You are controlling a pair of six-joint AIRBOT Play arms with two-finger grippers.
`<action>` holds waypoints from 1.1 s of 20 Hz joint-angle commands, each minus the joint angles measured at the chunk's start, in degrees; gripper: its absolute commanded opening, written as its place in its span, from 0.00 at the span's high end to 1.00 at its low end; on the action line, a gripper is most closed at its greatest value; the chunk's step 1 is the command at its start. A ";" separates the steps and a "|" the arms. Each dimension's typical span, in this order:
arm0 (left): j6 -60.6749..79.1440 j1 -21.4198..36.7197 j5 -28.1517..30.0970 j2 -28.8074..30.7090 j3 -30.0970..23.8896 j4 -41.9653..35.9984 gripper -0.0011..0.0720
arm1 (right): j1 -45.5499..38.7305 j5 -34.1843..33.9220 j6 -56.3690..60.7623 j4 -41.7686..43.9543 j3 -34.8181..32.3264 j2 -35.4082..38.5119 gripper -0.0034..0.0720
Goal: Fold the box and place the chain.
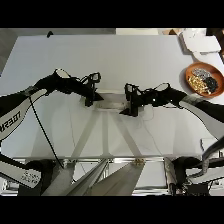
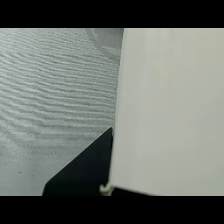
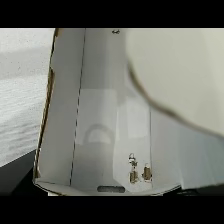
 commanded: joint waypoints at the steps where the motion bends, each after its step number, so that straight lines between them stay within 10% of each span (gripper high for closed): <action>1: -0.02 -0.02 0.04 0.00 0.00 -0.02 0.97 | 0.07 -0.02 -0.02 -0.22 -0.02 0.04 0.04; 8: -0.02 -0.02 0.04 0.00 0.00 0.00 0.97 | 0.07 0.09 -0.04 -0.22 -0.02 0.04 0.04; 12: -0.02 -0.02 0.04 0.00 0.00 -0.02 0.97 | 0.07 0.09 -0.04 -0.22 -0.02 0.04 0.42; 22: -0.02 -0.02 0.04 0.02 0.00 -0.02 0.97 | 0.07 0.09 -0.04 -0.22 -0.02 0.04 0.42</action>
